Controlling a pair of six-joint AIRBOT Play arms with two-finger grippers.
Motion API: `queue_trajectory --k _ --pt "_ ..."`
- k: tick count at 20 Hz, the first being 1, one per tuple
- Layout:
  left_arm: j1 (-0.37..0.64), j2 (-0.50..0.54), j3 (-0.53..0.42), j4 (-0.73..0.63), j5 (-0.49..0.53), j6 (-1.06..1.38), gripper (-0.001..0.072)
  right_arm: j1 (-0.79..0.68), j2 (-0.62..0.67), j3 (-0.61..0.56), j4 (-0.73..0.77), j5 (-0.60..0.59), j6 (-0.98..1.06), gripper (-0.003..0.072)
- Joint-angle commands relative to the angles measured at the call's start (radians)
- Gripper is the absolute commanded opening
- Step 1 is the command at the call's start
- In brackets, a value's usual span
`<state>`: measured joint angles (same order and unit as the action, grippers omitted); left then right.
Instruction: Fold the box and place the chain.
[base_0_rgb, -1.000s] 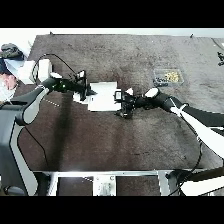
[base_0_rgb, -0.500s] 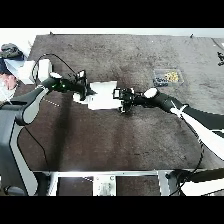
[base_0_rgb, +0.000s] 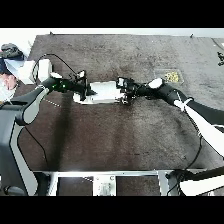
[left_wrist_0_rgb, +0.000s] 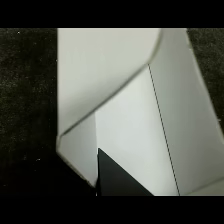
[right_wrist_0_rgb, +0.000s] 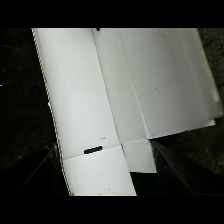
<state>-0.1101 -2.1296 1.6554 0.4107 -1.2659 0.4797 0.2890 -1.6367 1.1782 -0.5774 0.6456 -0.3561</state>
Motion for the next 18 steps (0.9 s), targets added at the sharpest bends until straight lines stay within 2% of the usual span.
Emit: queue_trajectory --k 1,9,18 --pt "0.001 0.001 0.000 0.000 0.002 0.000 0.0013 -0.036 -0.051 0.078 -0.008 0.096 0.012 0.0675" --pt "0.001 0.001 0.000 0.000 0.002 0.000 0.0013 -0.070 -0.203 0.282 -0.051 0.347 0.089 0.0674" --pt "0.001 0.001 0.000 0.000 0.002 0.000 0.0013 -0.077 -0.320 0.397 -0.045 0.494 0.087 0.0671"
